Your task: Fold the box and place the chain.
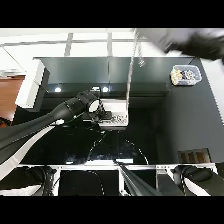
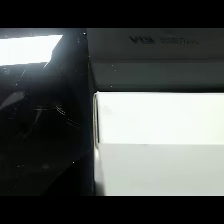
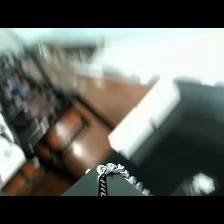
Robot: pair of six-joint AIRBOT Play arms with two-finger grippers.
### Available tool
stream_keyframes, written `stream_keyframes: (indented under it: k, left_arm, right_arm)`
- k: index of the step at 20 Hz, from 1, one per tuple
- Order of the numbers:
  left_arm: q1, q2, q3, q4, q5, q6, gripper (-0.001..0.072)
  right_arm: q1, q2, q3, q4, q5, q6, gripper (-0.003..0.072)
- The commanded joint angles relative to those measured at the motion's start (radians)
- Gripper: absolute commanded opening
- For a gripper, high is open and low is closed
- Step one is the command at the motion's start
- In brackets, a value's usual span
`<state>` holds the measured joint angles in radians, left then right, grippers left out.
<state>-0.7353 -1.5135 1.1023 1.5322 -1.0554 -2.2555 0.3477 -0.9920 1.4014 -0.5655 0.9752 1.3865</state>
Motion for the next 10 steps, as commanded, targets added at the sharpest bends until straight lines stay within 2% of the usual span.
stream_keyframes:
  k: [1, 5, 7, 10]
  left_arm:
    - [0.000, 0.000, 0.001, 0.000, -0.001, 0.000, 0.0028]
    - [0.000, 0.000, 0.001, 0.000, 0.000, 0.000, 0.0028]
    - [0.000, 0.000, 0.001, 0.000, -0.001, 0.000, 0.0028]
    - [0.000, 0.000, 0.001, 0.000, 0.000, 0.000, 0.0028]
  right_arm:
    - [0.066, -0.049, -0.080, -0.175, 0.073, 0.081, 0.0016]
    - [0.064, -0.053, -0.191, -0.399, 0.159, 0.194, 0.0017]
    - [0.067, -0.054, -0.264, -0.394, 0.165, 0.206, 0.0016]
    - [0.082, -0.068, -0.375, -0.298, 0.043, 0.207, 0.0016]
